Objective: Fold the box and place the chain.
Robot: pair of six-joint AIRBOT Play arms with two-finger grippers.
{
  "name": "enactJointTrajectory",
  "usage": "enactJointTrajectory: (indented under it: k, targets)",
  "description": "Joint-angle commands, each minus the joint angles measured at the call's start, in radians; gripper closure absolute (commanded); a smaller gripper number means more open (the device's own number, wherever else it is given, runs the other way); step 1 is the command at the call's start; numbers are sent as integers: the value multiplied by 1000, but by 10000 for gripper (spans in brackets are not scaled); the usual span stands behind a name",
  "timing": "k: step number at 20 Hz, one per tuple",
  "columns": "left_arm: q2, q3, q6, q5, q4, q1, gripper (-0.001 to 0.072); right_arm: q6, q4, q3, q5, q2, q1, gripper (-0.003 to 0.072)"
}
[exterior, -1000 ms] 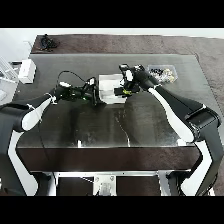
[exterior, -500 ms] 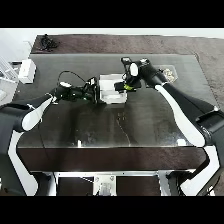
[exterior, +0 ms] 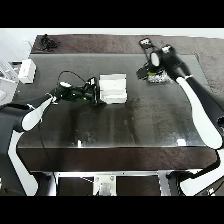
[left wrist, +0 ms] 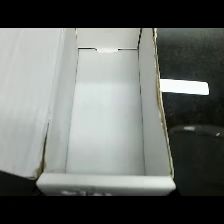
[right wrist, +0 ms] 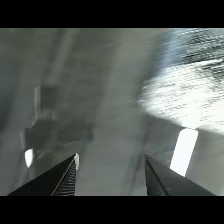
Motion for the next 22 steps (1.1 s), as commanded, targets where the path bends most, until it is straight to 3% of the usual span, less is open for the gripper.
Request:
enactJointTrajectory:
  k: [1, 4, 8, 11, 16, 22]
  targets:
    - [1, 0, 0, 0, 1, 1, 243, -31, -18, 0, -151, 4, -114, 200]
    - [1, 0, 0, 0, 0, 1, 243, -40, 138, 0, -239, 0, -218, 215]
    - [1, 0, 0, 0, 1, 1, 243, -190, 434, 0, -244, -43, -322, 263]
    - [1, 0, 0, 0, 0, 1, 243, -223, 493, 0, -254, -82, -343, 332]
    - [1, 0, 0, 0, 0, 1, 243, -298, 633, 0, -257, -144, -342, 332]
    - [1, 0, 0, 0, 1, 1, 243, -301, 663, 0, -225, -162, -341, 333]
